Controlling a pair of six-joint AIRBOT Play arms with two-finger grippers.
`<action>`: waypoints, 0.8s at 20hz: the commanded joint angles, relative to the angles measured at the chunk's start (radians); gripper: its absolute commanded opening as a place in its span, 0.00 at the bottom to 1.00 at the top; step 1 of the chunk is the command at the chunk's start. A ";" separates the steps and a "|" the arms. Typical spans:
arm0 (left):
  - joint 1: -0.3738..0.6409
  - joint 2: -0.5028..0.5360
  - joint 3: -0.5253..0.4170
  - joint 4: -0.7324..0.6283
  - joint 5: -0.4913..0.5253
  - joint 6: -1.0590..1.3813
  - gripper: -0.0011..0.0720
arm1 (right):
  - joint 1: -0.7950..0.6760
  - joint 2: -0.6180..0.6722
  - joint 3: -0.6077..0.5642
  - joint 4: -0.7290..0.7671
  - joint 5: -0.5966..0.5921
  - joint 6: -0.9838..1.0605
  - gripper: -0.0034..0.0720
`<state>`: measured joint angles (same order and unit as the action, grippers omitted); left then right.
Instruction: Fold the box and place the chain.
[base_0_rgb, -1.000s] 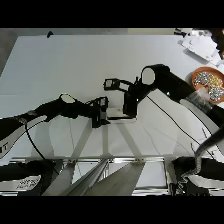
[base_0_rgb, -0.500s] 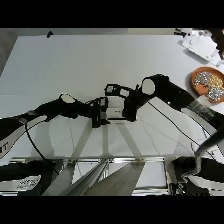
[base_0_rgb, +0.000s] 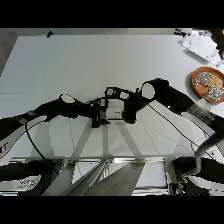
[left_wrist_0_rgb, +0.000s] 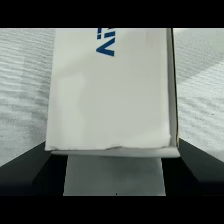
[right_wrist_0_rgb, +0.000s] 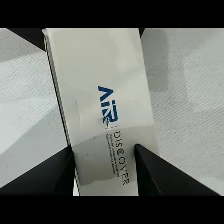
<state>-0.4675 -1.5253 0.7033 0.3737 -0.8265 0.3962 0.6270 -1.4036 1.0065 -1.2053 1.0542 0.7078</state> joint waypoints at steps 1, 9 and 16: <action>0.000 0.001 0.000 -0.003 0.000 -0.004 0.37 | 0.005 0.000 -0.014 -0.003 -0.036 0.003 0.49; 0.000 0.001 0.000 -0.003 0.000 -0.004 0.37 | -0.007 0.127 -0.014 -0.030 -0.066 0.003 0.69; 0.000 0.001 0.000 -0.003 0.000 -0.004 0.37 | -0.012 0.264 -0.014 0.023 -0.068 0.043 0.48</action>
<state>-0.4675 -1.5253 0.7033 0.3702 -0.8276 0.3916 0.6159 -1.1931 0.9924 -1.2144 0.9909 0.7162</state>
